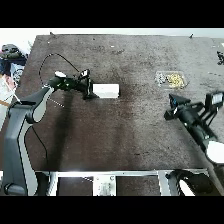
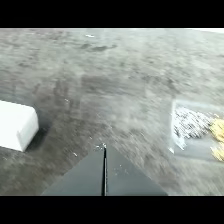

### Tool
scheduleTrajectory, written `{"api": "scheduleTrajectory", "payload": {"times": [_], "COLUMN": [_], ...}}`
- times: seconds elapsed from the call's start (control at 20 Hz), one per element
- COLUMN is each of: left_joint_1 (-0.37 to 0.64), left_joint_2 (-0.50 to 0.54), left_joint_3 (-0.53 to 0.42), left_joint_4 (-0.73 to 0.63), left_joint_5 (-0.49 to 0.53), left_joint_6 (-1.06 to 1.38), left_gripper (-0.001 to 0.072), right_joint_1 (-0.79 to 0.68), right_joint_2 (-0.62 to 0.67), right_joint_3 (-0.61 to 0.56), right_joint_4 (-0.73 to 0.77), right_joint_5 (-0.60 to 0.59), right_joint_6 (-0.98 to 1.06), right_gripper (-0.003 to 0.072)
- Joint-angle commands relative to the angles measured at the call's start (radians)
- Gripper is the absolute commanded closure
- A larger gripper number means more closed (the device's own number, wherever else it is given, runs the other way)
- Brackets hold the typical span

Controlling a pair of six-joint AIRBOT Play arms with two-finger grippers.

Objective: Fold the box and place the chain.

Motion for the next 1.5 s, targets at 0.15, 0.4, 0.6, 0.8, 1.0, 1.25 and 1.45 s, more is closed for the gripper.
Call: {"api": "scheduleTrajectory", "payload": {"times": [0.15, 0.4, 0.6, 0.8, 1.0, 1.25, 1.45], "left_joint_1": [0.001, 0.001, 0.001, 0.001, 0.001, 0.046, 0.154], "left_joint_2": [0.000, 0.000, 0.000, 0.000, 0.010, 0.148, 0.298], "left_joint_3": [0.001, 0.001, 0.001, 0.001, 0.011, 0.011, 0.011], "left_joint_4": [-0.001, -0.003, -0.003, -0.005, -0.072, -0.136, -0.137], "left_joint_5": [-0.001, 0.000, -0.001, -0.010, -0.015, 0.076, 0.310], "left_joint_6": [0.000, 0.000, 0.000, -0.002, -0.055, -0.143, -0.229], "left_gripper": [0.0263, 0.0263, 0.0263, 0.0473, 0.0699, 0.0699, 0.0699], "right_joint_1": [0.000, 0.000, 0.000, 0.000, 0.000, 0.000, 0.000], "right_joint_2": [0.141, 0.141, 0.141, 0.141, 0.141, 0.141, 0.141], "right_joint_3": [-0.153, -0.153, -0.153, -0.153, -0.153, -0.153, -0.153], "right_joint_4": [-0.006, -0.006, -0.006, -0.006, -0.006, -0.006, -0.006], "right_joint_5": [-0.046, -0.051, -0.058, -0.058, -0.058, -0.061, -0.061], "right_joint_6": [0.001, 0.001, 0.001, 0.001, 0.001, 0.001, 0.001], "right_gripper": [0.0677, 0.0677, 0.0677, 0.0677, 0.0677, 0.0677, 0.0677]}}
